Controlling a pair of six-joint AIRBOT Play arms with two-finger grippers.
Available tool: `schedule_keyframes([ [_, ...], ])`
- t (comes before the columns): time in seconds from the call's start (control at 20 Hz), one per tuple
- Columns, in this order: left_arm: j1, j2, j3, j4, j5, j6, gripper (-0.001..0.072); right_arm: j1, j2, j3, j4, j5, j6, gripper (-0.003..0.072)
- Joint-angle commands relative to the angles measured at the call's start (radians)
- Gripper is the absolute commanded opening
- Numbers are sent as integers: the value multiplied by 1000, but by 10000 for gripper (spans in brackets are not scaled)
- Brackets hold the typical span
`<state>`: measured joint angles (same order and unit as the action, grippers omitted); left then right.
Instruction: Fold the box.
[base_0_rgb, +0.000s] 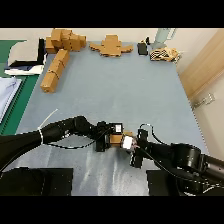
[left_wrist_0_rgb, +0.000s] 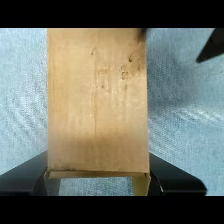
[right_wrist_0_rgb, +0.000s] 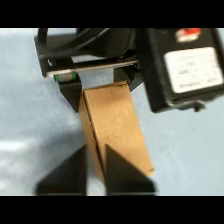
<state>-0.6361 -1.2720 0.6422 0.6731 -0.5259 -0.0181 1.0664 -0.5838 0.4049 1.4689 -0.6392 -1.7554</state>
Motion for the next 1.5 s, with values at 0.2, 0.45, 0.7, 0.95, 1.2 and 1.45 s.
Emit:
schedule_keyframes([
  [0.2,0,0,1,0,0,0,357,-75,23,-38,644,-20,259,-1],
  [0.45,0,0,1,0,0,0,357,-356,-47,-49,982,107,118,-1],
  [0.7,0,0,1,0,0,0,357,-650,-182,-13,1247,-248,-117,-1],
  [0.95,0,0,1,0,0,0,357,-664,-194,-111,1456,-410,-342,-1],
  [1.2,0,0,1,0,-1,0,357,-795,-237,-185,1542,-425,-460,-1],
  [1.45,0,0,1,0,-1,0,357,-860,-239,-184,1529,-411,-462,1],
])
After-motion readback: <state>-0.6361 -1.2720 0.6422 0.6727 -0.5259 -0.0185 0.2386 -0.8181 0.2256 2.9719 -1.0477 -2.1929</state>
